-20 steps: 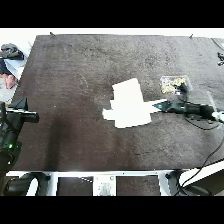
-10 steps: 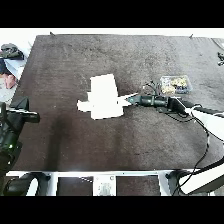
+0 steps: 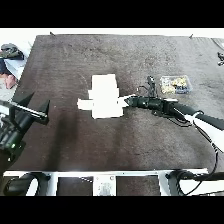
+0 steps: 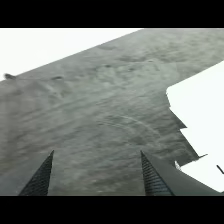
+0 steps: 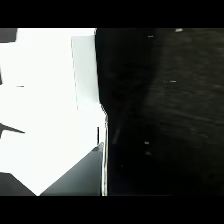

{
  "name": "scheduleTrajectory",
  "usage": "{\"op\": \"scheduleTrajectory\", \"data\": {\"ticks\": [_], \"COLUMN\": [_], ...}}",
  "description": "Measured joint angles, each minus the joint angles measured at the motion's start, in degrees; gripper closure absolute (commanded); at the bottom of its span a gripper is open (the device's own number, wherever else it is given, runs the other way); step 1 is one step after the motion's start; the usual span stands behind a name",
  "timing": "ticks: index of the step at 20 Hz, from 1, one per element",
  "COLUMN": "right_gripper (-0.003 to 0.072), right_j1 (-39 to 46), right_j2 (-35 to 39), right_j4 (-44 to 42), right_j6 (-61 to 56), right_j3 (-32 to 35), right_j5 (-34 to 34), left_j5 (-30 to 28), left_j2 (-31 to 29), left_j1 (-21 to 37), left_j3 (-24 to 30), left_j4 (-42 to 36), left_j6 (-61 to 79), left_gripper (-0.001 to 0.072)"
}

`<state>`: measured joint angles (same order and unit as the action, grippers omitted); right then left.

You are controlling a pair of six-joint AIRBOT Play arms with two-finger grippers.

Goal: Fold the box and place the chain.

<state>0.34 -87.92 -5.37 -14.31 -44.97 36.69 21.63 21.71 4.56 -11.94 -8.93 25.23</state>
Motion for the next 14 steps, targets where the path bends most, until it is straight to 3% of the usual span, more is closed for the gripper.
{"op": "scheduleTrajectory", "data": {"ticks": [6,9,14], "right_gripper": [0.0703,0.0703,0.0702], "right_j1": [-3.0,-3.9,-4.3], "right_j2": [1.1,1.2,1.2], "right_j4": [-2.8,-4.1,-4.7], "right_j6": [-0.1,0.1,1.3], "right_j3": [1.4,1.6,1.6], "right_j5": [-6.2,-8.5,-9.8], "left_j5": [7.5,14.0,27.3], "left_j2": [22.4,35.9,56.9], "left_j1": [0.0,0.0,-0.2], "left_j3": [-12.6,-22.6,-43.6], "left_j4": [-0.1,2.3,13.6], "left_j6": [-4.9,-10.7,-27.1], "left_gripper": [0.0121,0.0121,0.0121]}}
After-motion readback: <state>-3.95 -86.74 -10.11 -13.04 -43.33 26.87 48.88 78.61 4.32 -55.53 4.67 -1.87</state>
